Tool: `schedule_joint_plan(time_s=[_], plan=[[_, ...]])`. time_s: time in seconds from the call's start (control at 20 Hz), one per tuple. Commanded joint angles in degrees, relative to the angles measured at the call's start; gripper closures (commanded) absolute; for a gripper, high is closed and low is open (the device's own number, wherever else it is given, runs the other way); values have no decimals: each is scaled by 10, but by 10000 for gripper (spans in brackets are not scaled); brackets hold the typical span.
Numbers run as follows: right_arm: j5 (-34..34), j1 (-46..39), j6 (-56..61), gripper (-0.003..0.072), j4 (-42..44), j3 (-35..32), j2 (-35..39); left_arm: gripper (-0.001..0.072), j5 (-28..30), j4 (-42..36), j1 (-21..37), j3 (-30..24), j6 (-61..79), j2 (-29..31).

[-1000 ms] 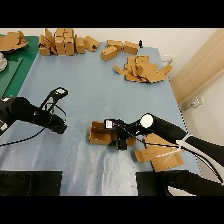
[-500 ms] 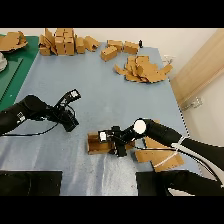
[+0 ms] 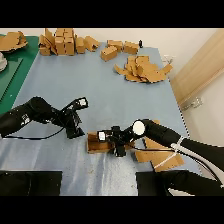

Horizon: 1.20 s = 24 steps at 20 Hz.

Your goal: Fold the box.

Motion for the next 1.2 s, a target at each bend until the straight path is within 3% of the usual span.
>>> schedule_joint_plan(time_s=[0.0,0.1,0.25,0.45,0.5,0.55,0.6,0.7,0.95,1.0,1.05,1.15], plan=[[-9,0,6,107,-10,0,-1,22,-59,85,-8,0,6,23],[-13,0,6,107,-10,0,0,21,-57,120,-8,0,-39,39],[-15,0,6,107,-10,0,0,22,46,130,-5,0,-134,41],[-24,0,6,107,-10,0,-1,34,29,141,-1,-14,-67,34],[-27,0,6,107,-10,0,-1,203,14,81,0,-23,-41,35],[-29,0,6,107,-10,0,-1,395,-17,-26,9,-36,27,36],[-30,0,6,107,-11,0,-1,423,-57,-117,23,-52,124,39],[-30,0,6,107,-21,0,-1,396,-89,-170,50,-81,248,44],[-30,0,6,107,-21,0,-1,395,-52,-92,41,-120,235,44],[-30,0,6,107,-21,0,-1,326,-41,-95,28,-120,235,44],[-30,0,6,107,-21,0,-1,25,-29,-94,13,-120,232,44],[-30,0,6,107,-21,0,-1,11,9,-94,-6,-119,222,44]])
